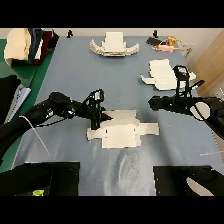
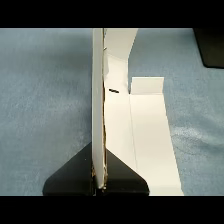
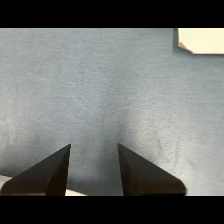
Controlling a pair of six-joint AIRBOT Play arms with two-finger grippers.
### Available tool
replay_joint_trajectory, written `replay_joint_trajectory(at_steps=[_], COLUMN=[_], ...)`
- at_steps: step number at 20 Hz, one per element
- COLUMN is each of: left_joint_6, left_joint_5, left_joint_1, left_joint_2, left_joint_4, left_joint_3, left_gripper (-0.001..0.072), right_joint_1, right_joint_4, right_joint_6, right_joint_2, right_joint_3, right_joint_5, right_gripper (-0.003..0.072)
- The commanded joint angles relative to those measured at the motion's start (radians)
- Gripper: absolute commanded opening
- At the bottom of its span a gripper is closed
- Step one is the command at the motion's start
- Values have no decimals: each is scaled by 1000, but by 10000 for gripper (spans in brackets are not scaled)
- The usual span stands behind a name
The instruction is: Fold the box.
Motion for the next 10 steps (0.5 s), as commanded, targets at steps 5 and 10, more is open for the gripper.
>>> replay_joint_trajectory(at_steps=[5,10], left_joint_6=[-33,-82], left_joint_5=[73,89], left_joint_1=[-40,-62], left_joint_2=[-32,-56], left_joint_4=[-3,5], left_joint_3=[-15,-15], left_gripper=[18,18], right_joint_1=[0,0], right_joint_4=[11,11], right_joint_6=[0,0], right_joint_2=[0,0], right_joint_3=[0,0], right_joint_5=[0,1], right_gripper=[463,464])
